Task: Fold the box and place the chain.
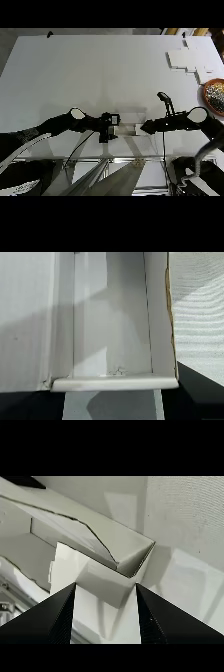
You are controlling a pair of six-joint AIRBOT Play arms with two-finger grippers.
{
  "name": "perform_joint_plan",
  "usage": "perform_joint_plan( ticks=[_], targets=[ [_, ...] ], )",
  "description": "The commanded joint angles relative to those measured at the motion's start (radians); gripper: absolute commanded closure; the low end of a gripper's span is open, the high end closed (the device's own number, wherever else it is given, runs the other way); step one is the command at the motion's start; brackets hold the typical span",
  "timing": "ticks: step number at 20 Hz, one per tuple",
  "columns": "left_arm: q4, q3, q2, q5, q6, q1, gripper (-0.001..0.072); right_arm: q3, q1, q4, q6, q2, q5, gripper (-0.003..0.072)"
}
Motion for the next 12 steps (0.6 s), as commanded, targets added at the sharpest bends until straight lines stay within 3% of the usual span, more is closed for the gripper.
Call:
perform_joint_plan(
  ticks=[1,6,12],
  targets=[
    [0.0,0.0,0.0,0.0,0.0,0.0,0.054,0.047,0.069,-0.097,0.179,-0.001,-0.032,0.0264],
    [0.0,0.0,0.0,0.0,0.0,0.0,0.054,0.096,0.181,-0.27,0.412,-0.031,-0.031,0.0264],
    [0.0,0.0,0.0,0.0,0.0,0.0,0.054,0.122,0.313,-0.306,0.525,-0.121,-0.084,0.0264]
  ],
)
